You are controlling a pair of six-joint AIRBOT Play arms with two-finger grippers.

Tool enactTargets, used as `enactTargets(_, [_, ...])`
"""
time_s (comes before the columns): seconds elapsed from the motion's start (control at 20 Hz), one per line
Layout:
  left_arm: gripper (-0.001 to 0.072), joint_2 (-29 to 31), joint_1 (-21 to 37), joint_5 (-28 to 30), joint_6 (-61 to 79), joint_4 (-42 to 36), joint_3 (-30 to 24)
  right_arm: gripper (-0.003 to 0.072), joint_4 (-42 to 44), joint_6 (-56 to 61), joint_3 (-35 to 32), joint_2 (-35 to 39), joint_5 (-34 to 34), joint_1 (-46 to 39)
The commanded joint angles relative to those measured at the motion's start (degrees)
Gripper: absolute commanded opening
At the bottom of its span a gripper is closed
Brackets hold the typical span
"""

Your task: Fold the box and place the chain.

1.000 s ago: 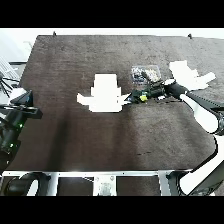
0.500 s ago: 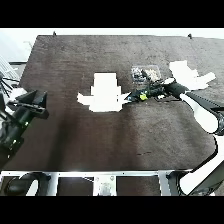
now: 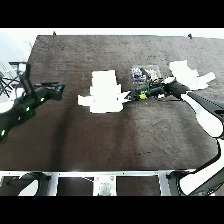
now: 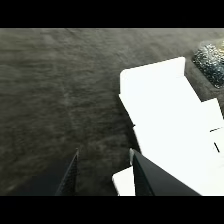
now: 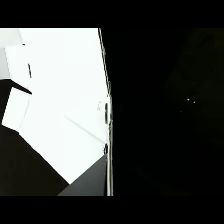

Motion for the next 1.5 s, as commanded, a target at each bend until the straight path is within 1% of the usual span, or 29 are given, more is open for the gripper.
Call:
enactTargets(0.0, [0.0387,-15.1,0.0,-7.8,-6.1,5.4,12.8,0.0003,0.1,-0.2,-1.7,1.2,-1.7,0.1])
enactTargets(0.1, [0.0387,-23.1,0.0,-12.8,-10.2,10.0,20.9,0.0004,0.1,-0.3,-3.3,1.9,-2.7,0.3])
enactTargets(0.25, [0.0387,-33.2,0.0,-20.1,-17.9,18.5,32.6,0.0004,1.4,-0.3,-3.9,2.4,-3.6,0.7])
enactTargets(0.3, [0.0387,-36.2,0.0,-23.4,-20.6,21.6,36.6,0.0004,1.5,-0.6,-4.1,2.7,-4.3,0.9])
enactTargets(0.5, [0.0387,-46.3,-0.1,-37.1,-28.4,29.5,52.3,0.0004,3.0,-0.5,-6.3,3.4,-7.1,1.3])
enactTargets(0.6, [0.0388,-50.1,-0.1,-41.6,-31.2,31.6,58.6,0.0004,3.1,-0.7,-7.1,3.6,-8.0,1.5])
enactTargets(0.65, [0.0389,-51.8,-0.1,-42.9,-32.2,31.9,61.0,0.0004,3.1,-0.7,-7.1,3.6,-8.0,1.6])
enactTargets(0.7, [0.0390,-53.5,-0.1,-43.8,-32.7,32.0,63.2,0.0004,3.1,-1.0,-7.1,3.7,-8.2,1.7])
enactTargets(0.75, [0.0435,-54.9,-0.2,-44.8,-33.9,32.1,65.1,0.0004,3.1,-1.4,-7.1,3.8,-8.3,1.9])
enactTargets(0.9, [0.0436,-58.8,-1.7,-48.0,-35.2,33.6,70.6,0.0004,3.0,-1.6,-7.0,4.1,-8.5,1.9])
enactTargets(1.05, [0.0436,-61.8,-4.5,-48.2,-36.0,35.2,74.7,0.0004,3.1,-2.0,-7.0,4.1,-8.5,1.9])
enactTargets(1.2, [0.0436,-63.2,-6.7,-47.8,-37.2,38.1,76.3,0.0004,3.0,-2.0,-7.0,4.1,-8.4,1.9])
enactTargets(1.45, [0.0436,-64.6,-6.9,-48.1,-36.9,35.7,76.3,0.0005,3.1,-2.2,-7.0,4.1,-8.4,1.9])
